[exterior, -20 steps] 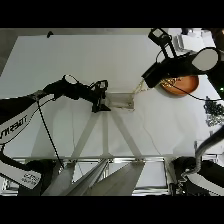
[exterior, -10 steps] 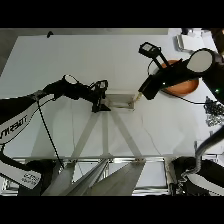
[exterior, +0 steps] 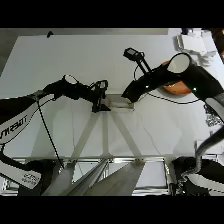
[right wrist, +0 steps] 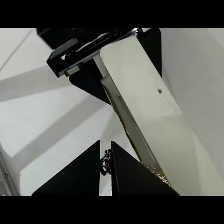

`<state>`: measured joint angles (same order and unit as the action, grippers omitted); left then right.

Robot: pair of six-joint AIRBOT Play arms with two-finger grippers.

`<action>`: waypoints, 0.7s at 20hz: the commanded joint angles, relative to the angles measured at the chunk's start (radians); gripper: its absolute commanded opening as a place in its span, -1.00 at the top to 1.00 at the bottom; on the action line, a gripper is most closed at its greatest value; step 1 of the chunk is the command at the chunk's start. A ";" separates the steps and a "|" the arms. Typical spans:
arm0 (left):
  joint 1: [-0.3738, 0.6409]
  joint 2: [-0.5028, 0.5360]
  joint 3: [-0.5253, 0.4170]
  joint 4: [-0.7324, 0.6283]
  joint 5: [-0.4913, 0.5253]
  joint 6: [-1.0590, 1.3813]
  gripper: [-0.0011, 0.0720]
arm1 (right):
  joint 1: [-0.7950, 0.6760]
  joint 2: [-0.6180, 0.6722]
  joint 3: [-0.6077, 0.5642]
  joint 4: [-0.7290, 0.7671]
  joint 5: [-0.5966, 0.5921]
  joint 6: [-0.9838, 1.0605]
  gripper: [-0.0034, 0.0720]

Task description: Fold the box and place the chain.

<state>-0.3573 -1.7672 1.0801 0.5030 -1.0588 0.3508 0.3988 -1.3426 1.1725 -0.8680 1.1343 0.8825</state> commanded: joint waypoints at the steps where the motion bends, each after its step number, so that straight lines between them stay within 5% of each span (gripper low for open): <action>1: 0.000 0.000 0.000 0.000 0.001 0.000 0.27 | 0.009 -0.048 0.000 0.024 -0.047 -0.003 0.39; 6: 0.000 0.000 0.000 0.000 0.000 0.000 0.27 | -0.125 0.022 0.000 0.015 -0.087 -0.046 0.21; 8: 0.000 0.000 0.000 0.000 0.000 0.000 0.27 | -0.217 0.051 0.000 -0.049 -0.108 -0.045 -0.68; 14: 0.000 0.000 0.000 0.000 0.000 0.000 0.27 | -0.484 0.040 0.000 -0.331 -0.270 0.189 -0.86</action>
<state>-0.3573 -1.7672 1.0801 0.5030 -1.0588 0.3511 0.0288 -1.2957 1.1725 -1.0626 0.9600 0.9451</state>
